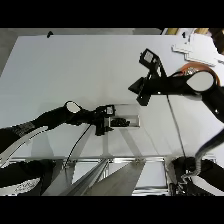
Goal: Fold the box and place the chain.
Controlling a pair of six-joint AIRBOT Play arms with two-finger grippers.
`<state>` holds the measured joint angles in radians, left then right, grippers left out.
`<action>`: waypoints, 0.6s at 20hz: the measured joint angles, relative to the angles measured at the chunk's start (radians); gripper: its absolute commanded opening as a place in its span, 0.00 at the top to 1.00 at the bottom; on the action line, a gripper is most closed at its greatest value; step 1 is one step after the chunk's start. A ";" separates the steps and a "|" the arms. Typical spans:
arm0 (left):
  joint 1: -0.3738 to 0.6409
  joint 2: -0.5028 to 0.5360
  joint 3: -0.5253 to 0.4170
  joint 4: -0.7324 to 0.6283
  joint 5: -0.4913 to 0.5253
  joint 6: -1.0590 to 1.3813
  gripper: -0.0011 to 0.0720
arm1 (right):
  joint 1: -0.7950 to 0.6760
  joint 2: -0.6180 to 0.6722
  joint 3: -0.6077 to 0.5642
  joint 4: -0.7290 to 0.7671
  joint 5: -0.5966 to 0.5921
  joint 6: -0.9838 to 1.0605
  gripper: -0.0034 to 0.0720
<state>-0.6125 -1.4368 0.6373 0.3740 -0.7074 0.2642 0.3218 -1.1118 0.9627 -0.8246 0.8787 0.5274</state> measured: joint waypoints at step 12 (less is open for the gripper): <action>0.000 0.000 0.000 0.000 0.000 0.000 0.64 | 0.075 -0.200 -0.003 -0.163 0.143 0.007 0.93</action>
<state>-0.6125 -1.4368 0.6373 0.3740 -0.7074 0.2646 0.3969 -1.3121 0.9596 -0.9878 1.0214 0.5343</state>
